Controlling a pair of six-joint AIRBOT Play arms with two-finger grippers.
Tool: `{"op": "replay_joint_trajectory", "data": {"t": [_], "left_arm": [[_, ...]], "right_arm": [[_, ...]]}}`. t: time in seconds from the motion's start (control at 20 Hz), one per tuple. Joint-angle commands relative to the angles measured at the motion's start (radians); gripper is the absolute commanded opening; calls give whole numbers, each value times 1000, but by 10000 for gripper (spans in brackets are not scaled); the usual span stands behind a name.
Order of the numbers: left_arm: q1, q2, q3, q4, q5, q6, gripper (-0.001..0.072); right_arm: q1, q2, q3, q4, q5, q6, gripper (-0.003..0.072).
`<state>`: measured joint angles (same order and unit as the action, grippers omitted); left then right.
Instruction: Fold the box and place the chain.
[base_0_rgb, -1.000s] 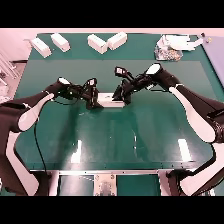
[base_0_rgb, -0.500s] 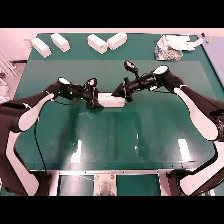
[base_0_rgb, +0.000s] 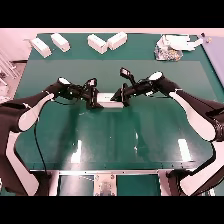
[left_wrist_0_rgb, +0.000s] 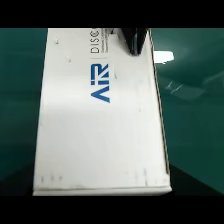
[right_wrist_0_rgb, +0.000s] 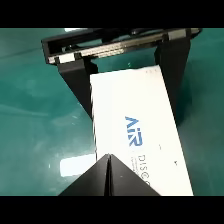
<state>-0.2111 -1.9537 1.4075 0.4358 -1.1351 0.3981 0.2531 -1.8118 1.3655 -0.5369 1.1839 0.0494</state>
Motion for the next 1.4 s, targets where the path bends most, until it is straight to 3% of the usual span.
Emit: {"op": "replay_joint_trajectory", "data": {"t": [0.0,0.15,0.35,0.6,0.75,1.05,1.35], "left_arm": [[1,1,0,-6,0,-5,476],[1,1,0,-6,0,-5,476],[1,1,0,-6,1,-5,476],[1,1,0,-6,1,-5,476],[1,1,0,-6,1,-5,476],[1,1,0,-11,0,-5,476],[1,1,0,-42,11,-5,472]], "right_arm": [[26,-19,-4,-135,-10,74,14],[22,-7,3,-111,-17,40,14],[-8,151,4,95,-25,-23,13],[-24,367,-12,84,-166,174,12],[-26,528,-129,-10,-321,324,12],[-42,814,-531,-146,-583,512,13],[-101,848,-700,-146,-593,550,14]]}}
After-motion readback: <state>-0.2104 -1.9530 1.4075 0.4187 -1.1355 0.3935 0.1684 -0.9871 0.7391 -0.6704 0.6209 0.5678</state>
